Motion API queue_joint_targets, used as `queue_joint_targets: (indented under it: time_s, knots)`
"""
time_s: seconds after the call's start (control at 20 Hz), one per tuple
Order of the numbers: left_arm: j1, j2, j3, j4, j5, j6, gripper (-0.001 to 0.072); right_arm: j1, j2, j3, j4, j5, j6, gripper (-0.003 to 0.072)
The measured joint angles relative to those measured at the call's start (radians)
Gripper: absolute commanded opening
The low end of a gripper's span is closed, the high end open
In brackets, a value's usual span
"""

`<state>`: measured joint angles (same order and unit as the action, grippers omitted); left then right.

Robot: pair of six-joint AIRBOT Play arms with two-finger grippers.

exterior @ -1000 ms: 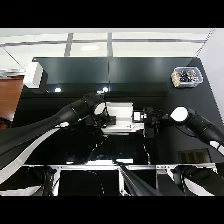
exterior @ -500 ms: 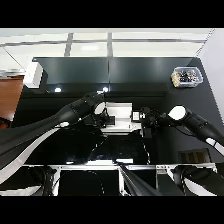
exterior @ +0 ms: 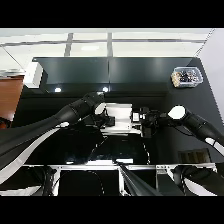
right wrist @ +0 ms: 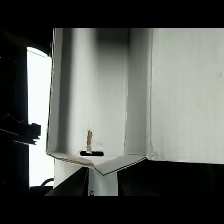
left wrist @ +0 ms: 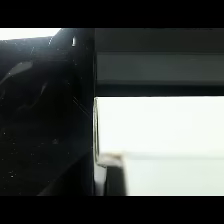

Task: Fold the box and place the chain.

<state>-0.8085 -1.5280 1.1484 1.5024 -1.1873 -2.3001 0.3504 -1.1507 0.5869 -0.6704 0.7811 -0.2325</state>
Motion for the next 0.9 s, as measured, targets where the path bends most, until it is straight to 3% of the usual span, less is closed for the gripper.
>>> queue_joint_targets:
  time_s: [0.5, 0.9]
  knots:
    - [0.0, 0.0, 0.0, 0.005, -0.002, 0.0, 0.0024, 0.029, -0.075, 0.0, 0.22, -0.007, -0.008, 0.0202]
    - [0.0, 0.0, 0.0, 0.0, 0.006, 0.0, 0.0025, 0.052, -0.106, 0.0, 0.24, -0.035, -0.011, 0.0201]
